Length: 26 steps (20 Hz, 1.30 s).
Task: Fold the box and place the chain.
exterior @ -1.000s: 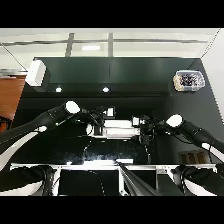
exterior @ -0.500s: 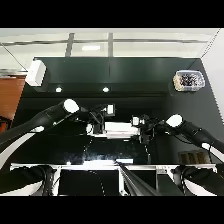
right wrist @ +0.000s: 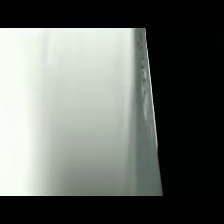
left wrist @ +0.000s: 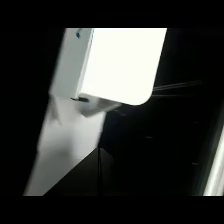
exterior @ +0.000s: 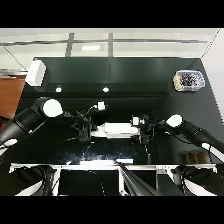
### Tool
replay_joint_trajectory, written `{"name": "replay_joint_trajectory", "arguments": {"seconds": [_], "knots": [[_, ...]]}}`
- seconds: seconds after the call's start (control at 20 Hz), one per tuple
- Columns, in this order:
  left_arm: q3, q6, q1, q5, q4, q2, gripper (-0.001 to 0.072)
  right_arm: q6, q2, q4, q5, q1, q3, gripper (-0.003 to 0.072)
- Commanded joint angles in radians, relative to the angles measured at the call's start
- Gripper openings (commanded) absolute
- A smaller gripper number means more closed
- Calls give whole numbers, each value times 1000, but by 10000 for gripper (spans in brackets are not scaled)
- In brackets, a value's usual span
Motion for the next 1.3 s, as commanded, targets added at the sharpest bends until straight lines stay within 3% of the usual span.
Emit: {"name": "replay_joint_trajectory", "arguments": {"seconds": [0.0,0.1,0.2,0.3,0.45,0.6,0.7,0.85,1.05,1.25], "knots": [[-48,-136,-24,-71,-158,16,24,0,-1,0,1,0,1,477],[-119,-123,-60,61,-285,16,24,0,-1,0,1,0,1,477],[-201,-93,-93,318,-429,16,26,0,-1,0,1,0,1,477],[-230,0,-107,495,-568,16,26,0,-1,0,1,0,1,477],[-225,204,-98,678,-795,15,28,0,-1,0,1,0,1,477],[-208,296,-67,783,-795,-14,27,0,-1,0,1,1,1,477],[-181,297,-16,727,-783,-69,28,0,-1,0,1,1,1,477],[-111,297,28,524,-691,-180,26,0,-1,0,1,1,1,477],[-41,234,25,476,-583,-292,26,0,-1,0,1,0,1,475],[6,209,24,338,-516,-346,26,0,-1,0,1,0,1,475]]}}
